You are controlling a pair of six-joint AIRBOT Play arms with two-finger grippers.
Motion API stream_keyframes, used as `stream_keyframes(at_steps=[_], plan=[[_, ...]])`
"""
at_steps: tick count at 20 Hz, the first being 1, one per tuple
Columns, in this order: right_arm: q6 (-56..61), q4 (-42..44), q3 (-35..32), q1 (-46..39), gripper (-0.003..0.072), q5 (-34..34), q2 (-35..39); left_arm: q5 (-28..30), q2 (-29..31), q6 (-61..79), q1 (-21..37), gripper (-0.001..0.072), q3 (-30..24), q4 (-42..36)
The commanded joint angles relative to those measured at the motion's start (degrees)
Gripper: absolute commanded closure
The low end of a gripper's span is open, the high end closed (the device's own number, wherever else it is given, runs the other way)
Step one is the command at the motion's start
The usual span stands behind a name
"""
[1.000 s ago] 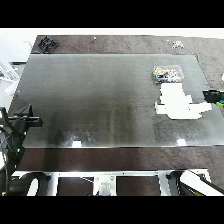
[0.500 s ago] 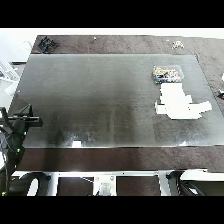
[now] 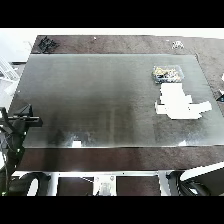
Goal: Fold the box and place the chain.
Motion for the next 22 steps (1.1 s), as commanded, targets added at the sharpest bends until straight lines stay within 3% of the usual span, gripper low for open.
stream_keyframes(at_steps=[1, 14, 22], plan=[[-2.10, 1.36, 1.57, 0.35, 0.0237, 2.16, -3.89, 0.02, 0.04, 0.02, 0.07, 0.0688, -0.02, 0.02], [-2.14, 5.73, 1.40, 0.79, 0.0234, 7.85, -8.20, 0.04, 0.04, 0.02, 0.07, 0.0687, -0.02, 0.02], [-2.19, 6.95, -3.17, 1.42, 0.0237, 9.92, -8.94, 0.00, 0.04, 0.02, 0.07, 0.0687, -0.02, 0.02]])
